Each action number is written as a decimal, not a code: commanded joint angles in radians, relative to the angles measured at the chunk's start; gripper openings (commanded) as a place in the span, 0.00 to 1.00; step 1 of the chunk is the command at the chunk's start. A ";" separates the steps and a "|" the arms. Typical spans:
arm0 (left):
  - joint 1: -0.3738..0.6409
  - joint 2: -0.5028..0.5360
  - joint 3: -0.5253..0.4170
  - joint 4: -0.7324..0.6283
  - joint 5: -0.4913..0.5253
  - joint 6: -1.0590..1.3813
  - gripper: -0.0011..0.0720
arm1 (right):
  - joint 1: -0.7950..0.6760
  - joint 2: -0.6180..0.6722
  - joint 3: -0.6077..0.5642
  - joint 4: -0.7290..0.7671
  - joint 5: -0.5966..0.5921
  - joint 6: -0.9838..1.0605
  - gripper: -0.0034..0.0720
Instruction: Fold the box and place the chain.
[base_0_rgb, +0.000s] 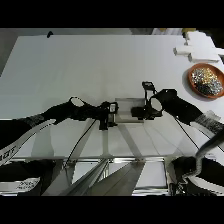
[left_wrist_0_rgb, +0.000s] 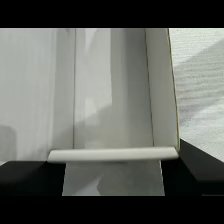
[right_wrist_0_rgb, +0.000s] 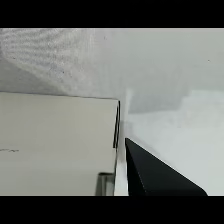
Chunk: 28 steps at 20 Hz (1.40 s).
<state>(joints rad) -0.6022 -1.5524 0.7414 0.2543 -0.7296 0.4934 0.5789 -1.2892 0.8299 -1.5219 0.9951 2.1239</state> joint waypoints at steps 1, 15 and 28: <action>0.000 0.000 0.000 0.001 0.000 0.000 0.11 | 0.000 0.001 0.034 -0.053 0.051 0.001 0.41; 0.000 0.000 0.000 0.000 0.000 0.000 0.11 | 0.068 -0.085 0.034 -0.086 0.061 0.076 0.25; 0.000 0.000 0.000 0.001 0.000 0.000 0.11 | 0.060 -0.048 0.034 -0.082 0.060 0.056 0.37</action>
<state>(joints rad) -0.6022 -1.5524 0.7414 0.2550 -0.7303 0.4961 0.6441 -1.3586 0.8623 -1.6020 1.0561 2.1906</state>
